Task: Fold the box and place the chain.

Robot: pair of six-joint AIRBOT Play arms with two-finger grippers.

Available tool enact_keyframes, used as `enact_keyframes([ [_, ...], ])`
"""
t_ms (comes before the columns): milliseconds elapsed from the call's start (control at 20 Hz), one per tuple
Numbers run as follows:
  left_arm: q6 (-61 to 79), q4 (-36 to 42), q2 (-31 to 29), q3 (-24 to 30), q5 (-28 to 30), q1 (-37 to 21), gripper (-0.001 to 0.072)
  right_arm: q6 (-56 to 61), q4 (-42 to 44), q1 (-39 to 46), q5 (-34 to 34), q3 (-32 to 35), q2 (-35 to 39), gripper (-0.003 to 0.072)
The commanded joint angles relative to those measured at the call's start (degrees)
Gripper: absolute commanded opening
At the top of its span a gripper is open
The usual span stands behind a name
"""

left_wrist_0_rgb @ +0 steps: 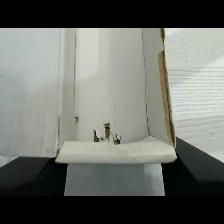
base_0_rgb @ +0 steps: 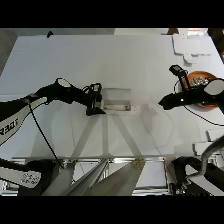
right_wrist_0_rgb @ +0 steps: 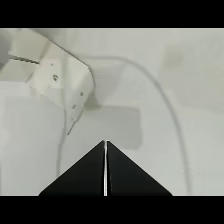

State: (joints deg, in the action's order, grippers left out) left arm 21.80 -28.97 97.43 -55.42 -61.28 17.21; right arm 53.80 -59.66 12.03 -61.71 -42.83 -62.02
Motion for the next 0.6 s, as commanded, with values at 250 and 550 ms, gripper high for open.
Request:
enact_keyframes([
  [250,0.0,0.0,0.0,0.0,0.0,0.0,0.0208,-0.5,12.2,0.3,3.4,4.0,-12.7,0.0007],
  [550,0.0,0.0,0.0,0.0,0.0,0.0,0.0208,-8.9,26.5,-3.0,6.1,4.3,-20.3,0.0007],
])
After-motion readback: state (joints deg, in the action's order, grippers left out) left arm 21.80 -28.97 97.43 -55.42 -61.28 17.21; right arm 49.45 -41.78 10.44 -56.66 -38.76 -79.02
